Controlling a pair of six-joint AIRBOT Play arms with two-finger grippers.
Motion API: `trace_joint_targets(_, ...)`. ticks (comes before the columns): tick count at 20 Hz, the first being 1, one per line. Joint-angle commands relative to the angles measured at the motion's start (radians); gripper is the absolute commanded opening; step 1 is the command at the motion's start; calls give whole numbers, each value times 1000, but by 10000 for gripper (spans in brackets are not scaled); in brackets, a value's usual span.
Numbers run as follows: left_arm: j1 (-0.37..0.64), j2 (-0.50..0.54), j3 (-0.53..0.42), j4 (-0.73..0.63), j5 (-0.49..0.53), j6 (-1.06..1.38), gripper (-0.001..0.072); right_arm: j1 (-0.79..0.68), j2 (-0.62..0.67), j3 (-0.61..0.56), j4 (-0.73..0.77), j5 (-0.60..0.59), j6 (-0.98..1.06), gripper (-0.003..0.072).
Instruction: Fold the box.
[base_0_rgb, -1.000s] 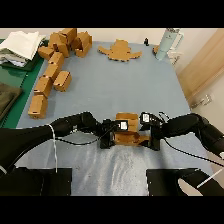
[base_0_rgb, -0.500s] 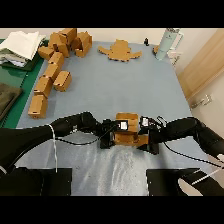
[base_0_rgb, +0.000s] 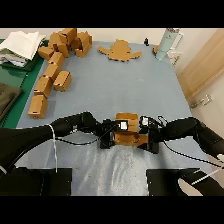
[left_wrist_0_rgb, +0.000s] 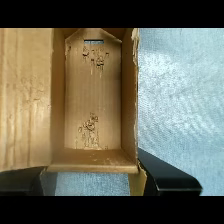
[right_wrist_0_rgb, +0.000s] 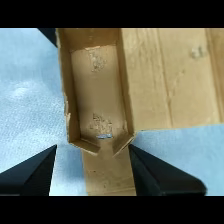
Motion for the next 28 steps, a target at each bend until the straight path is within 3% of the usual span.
trace_joint_targets(1,0,-1,1,0,0,0,512,0,-3,0,-2,30,3,720)
trace_joint_targets(4,0,-1,1,0,0,0,512,0,-7,0,-1,40,3,710)
trace_joint_targets(6,0,-1,1,0,0,0,512,0,-7,0,0,46,3,634)
trace_joint_targets(8,0,-1,1,0,0,0,512,0,-7,0,1,39,3,465)
trace_joint_targets(12,0,-1,1,0,0,0,512,0,-7,0,2,36,2,290)
trace_joint_targets(17,0,-1,1,0,0,0,512,50,-9,0,13,54,2,254)
trace_joint_targets(18,0,-1,1,0,0,0,512,64,-11,0,14,64,2,169)
trace_joint_targets(19,0,-1,1,0,0,0,512,77,-15,0,14,76,2,156)
trace_joint_targets(24,0,-1,1,0,0,0,512,88,-31,0,13,127,2,168)
trace_joint_targets(25,0,-1,1,0,0,0,512,88,-31,0,13,129,2,200)
trace_joint_targets(26,0,-1,1,0,0,0,513,88,-31,0,16,132,2,374)
trace_joint_targets(27,0,-1,1,0,0,0,512,88,-31,0,21,134,3,469)
trace_joint_targets(28,0,-1,1,0,0,0,512,88,-31,0,21,134,3,504)
